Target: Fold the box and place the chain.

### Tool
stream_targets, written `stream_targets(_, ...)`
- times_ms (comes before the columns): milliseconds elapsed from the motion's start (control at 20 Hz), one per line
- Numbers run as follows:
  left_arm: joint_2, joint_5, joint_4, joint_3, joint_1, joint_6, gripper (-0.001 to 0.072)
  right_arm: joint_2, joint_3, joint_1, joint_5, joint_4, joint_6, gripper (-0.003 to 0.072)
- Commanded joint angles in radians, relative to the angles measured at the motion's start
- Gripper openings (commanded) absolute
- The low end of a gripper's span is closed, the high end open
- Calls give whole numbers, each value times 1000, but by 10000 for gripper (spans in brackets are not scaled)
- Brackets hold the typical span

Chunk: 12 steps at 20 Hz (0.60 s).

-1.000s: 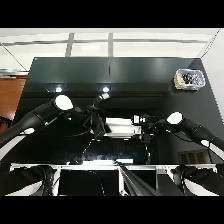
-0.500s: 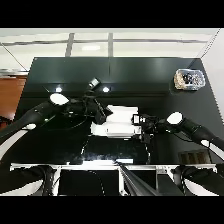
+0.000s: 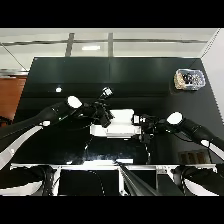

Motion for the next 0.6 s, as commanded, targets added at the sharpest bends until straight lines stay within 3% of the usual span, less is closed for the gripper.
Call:
stream_targets(0, 46, -6, 89, 45, 6, -30, 25, 0, 0, 0, -1, 0, 0, 234)
stream_targets(100, 132, -26, 159, 48, 34, -105, 25, 0, 0, 0, -1, 0, 0, 234)
stream_targets(250, 261, -237, 286, 46, 105, -206, 25, 0, 0, 0, -1, 0, 0, 234)
stream_targets(450, 332, -414, 232, -20, 197, -190, 32, 0, 0, 0, -2, 0, 0, 234)
stream_targets(500, 322, -417, 237, -43, 188, -186, 167, 0, 0, 0, -2, 0, 0, 234)
stream_targets(550, 308, -413, 254, -65, 172, -169, 483, 0, 0, 0, -2, 0, 0, 234)
